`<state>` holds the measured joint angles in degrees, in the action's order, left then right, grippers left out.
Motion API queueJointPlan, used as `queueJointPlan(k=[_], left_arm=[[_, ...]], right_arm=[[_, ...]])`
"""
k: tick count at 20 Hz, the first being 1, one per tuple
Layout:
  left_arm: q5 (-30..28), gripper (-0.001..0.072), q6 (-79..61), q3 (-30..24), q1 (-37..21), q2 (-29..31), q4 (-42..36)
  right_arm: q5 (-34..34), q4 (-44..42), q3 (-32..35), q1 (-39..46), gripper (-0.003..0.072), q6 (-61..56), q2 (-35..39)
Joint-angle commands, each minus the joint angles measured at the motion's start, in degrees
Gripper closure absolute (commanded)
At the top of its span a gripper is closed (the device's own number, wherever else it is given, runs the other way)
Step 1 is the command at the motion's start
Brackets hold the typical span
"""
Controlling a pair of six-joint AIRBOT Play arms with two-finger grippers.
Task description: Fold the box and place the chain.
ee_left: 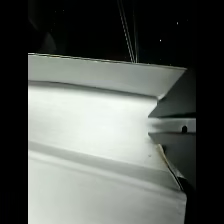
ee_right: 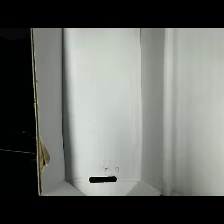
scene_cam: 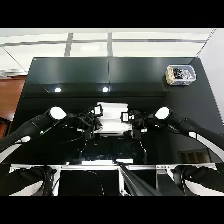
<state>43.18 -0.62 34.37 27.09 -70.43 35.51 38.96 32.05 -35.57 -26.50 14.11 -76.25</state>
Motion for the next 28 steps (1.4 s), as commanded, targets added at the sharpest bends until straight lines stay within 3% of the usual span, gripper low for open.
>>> queueJointPlan(k=[1,3,7,11,14,16,18,21,24,28], left_arm=[[1.8,0.0627,1.3,0.1,-0.1,0.6,0.3],[3.7,0.0685,4.5,0.3,-1.1,2.7,3.5],[4.1,0.0685,33.6,1.2,-7.2,12.5,21.4],[5.5,0.0684,62.9,1.2,-19.6,19.6,31.7],[15.6,0.0684,79.4,-0.1,-35.4,16.3,23.9],[26.1,0.0684,73.6,-1.3,-44.6,10.7,11.8],[32.5,0.0686,66.8,-1.6,-48.9,3.9,4.8],[28.8,0.0687,66.2,-1.6,-45.9,-2.7,4.5],[24.3,0.0687,66.2,-1.1,-36.7,-6.5,4.5],[25.2,0.0686,64.8,2.1,-26.0,-10.2,4.2]], right_arm=[[0.0,0.0,0.0,-0.1,0.0444,0.0,0.0],[0.0,0.0,0.0,-0.1,0.0445,0.0,0.0],[0.0,0.0,0.0,-0.1,0.0445,0.0,0.0],[0.0,0.0,0.0,-0.1,0.0444,0.0,0.0],[0.0,0.0,0.0,-0.1,0.0444,0.0,0.0],[0.0,0.0,0.0,-0.1,0.0445,0.0,0.0],[0.0,0.0,0.0,-0.1,0.0444,0.0,0.0],[0.0,0.0,0.0,-0.1,0.0445,0.0,0.0],[0.0,0.0,0.0,-0.1,0.0445,0.0,0.0],[0.0,0.2,0.0,-0.2,0.0445,0.0,0.0]])
